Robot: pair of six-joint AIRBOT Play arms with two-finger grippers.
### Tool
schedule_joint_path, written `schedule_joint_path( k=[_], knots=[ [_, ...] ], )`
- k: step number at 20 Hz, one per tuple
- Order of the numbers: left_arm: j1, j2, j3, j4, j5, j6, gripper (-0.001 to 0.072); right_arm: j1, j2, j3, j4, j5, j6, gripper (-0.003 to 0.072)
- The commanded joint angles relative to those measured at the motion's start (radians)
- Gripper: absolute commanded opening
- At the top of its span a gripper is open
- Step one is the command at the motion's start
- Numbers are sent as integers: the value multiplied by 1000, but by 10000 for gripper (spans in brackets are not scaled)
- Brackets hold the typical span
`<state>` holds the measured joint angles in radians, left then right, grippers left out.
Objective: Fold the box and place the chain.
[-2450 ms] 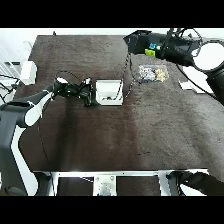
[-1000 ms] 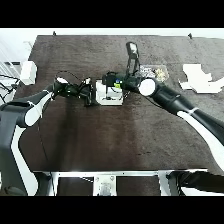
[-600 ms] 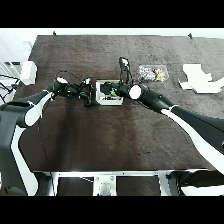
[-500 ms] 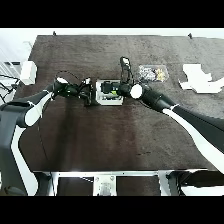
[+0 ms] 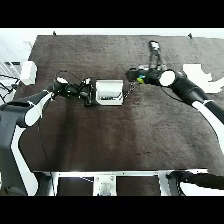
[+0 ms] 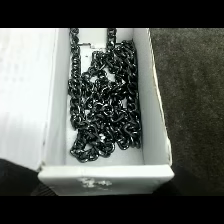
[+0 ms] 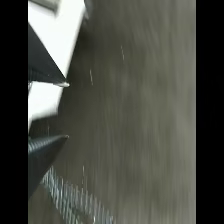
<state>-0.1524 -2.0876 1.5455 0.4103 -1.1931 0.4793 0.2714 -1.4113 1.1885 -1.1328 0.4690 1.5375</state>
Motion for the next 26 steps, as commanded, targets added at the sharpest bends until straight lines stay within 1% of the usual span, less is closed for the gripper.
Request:
schedule_joint_path(
  k=[1,2,4,6,7,10,11,12,13,15,19,26],
  knots=[
    [0,0,0,0,0,0,408,-148,-41,-23,18,-9,-1,550],
    [0,0,0,0,0,0,408,-164,-71,-23,50,-36,-1,575],
    [0,0,0,0,1,0,408,-174,-133,-14,93,-73,-1,575],
    [0,0,0,0,0,0,408,-169,-175,-11,161,-179,-1,574],
    [0,0,0,0,0,0,408,-167,-187,-12,164,-214,-1,574],
    [0,0,0,0,0,0,408,-167,-201,-11,187,-222,57,576],
    [0,0,0,0,1,0,408,-167,-215,-11,191,-222,69,601],
    [0,0,0,0,0,0,408,-167,-233,-11,191,-222,68,605],
    [0,0,0,0,0,0,408,-167,-256,-7,191,-222,69,626],
    [0,0,0,0,0,0,408,-167,-298,7,191,-222,71,626],
    [0,0,0,0,0,0,408,-167,-375,60,190,-224,71,626],
    [0,0,0,0,0,0,408,-136,-457,168,195,-226,72,626]
  ],
)
